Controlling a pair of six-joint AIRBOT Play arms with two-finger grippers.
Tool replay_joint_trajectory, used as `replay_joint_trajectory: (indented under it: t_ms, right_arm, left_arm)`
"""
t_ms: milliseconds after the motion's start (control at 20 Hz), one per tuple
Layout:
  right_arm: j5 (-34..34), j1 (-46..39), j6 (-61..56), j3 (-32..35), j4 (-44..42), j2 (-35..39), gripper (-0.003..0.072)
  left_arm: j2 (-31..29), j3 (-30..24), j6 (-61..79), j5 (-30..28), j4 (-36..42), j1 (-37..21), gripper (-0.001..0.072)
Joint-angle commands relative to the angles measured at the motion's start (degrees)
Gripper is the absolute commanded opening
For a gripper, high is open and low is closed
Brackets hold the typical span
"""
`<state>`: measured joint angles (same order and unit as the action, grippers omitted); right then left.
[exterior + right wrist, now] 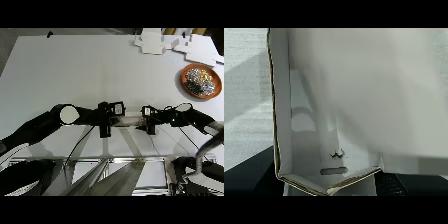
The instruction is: Fold the box and place the chain.
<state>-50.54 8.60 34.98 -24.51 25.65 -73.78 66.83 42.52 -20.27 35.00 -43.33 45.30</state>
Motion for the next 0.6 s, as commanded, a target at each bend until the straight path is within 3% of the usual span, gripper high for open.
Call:
replay_joint_trajectory:
  t_ms: [0, 300, 550]
  right_arm:
    - [-0.02, 0.02, 0.00, 0.00, 0.00, -0.02, 0.0409]
    - [-0.02, 0.02, 0.00, 0.00, 0.00, -0.02, 0.0409]
    - [0.00, 0.02, 0.00, 0.00, 0.00, -0.02, 0.0409]
  left_arm:
    - [3.39, 1.05, -0.59, -18.16, 5.33, 0.61, 0.0003]
    - [16.81, 9.99, -4.83, -13.90, 5.38, -1.77, 0.0003]
    - [18.27, 9.99, -5.60, -6.54, 1.51, -3.65, 0.0006]
